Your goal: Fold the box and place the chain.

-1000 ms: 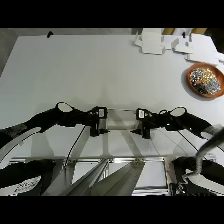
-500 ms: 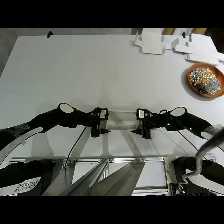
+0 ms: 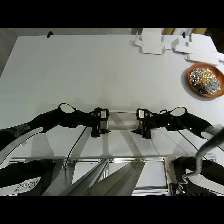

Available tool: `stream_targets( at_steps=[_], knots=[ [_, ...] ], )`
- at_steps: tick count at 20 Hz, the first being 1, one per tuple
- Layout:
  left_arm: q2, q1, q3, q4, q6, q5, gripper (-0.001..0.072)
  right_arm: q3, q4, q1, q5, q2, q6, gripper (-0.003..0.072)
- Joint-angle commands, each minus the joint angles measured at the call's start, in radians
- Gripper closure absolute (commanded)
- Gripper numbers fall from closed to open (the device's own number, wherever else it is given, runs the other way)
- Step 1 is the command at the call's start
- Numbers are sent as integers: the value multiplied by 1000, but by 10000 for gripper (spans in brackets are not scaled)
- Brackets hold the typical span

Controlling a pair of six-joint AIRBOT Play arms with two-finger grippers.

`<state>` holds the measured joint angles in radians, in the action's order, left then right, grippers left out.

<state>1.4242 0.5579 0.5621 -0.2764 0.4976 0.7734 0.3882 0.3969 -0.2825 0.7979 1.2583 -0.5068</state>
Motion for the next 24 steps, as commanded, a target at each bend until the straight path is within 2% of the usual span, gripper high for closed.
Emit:
stream_targets(
  at_steps=[1,11,16,17,19,22,24],
  knots=[
    [1,1,-1,-1,-1,1,455,0,-2,-1,-1,0,1,285],
    [1,1,-1,-1,-1,1,455,1,-2,-1,0,0,1,284],
    [1,1,-1,-1,-1,1,455,1,18,-1,52,0,5,285],
    [1,1,-1,-1,0,1,455,1,29,-1,55,0,5,263],
    [1,1,-1,-1,-1,1,455,1,47,-1,47,-3,5,2],
    [1,1,-1,-1,-1,1,455,2,71,-1,43,-37,26,-13],
    [0,1,-1,-1,0,1,455,2,164,-1,39,-80,117,-13]
  ],
)
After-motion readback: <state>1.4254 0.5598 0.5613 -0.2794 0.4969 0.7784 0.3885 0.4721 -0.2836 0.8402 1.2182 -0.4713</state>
